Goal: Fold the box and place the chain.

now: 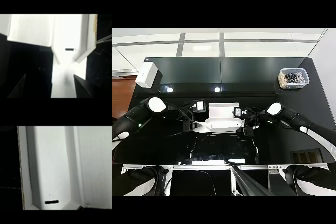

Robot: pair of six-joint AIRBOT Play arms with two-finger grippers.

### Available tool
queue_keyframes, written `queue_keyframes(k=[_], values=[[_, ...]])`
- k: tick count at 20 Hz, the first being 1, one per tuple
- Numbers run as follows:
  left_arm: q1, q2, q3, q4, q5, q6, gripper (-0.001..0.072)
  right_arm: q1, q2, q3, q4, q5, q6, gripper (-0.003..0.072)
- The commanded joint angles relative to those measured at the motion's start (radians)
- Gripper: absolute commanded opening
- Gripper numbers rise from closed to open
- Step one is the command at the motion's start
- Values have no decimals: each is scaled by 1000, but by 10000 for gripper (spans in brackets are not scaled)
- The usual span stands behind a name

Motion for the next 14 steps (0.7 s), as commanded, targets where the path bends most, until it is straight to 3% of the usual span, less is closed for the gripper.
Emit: queue_keyframes(k=[1,7,9,10,13,14], values=[[-27,-45,11,-26,-6,15,712,0,0,0,0,0,0,109],[-78,-71,11,-50,-26,6,703,0,0,0,0,0,0,109],[-76,-72,11,-50,-27,5,633,0,0,0,0,0,0,109],[-76,-74,11,-50,-32,6,563,0,0,0,0,0,0,109],[-77,-85,11,-52,-12,9,539,0,0,0,0,0,0,109],[-77,-86,11,-60,-9,9,457,0,0,0,0,0,0,109]])
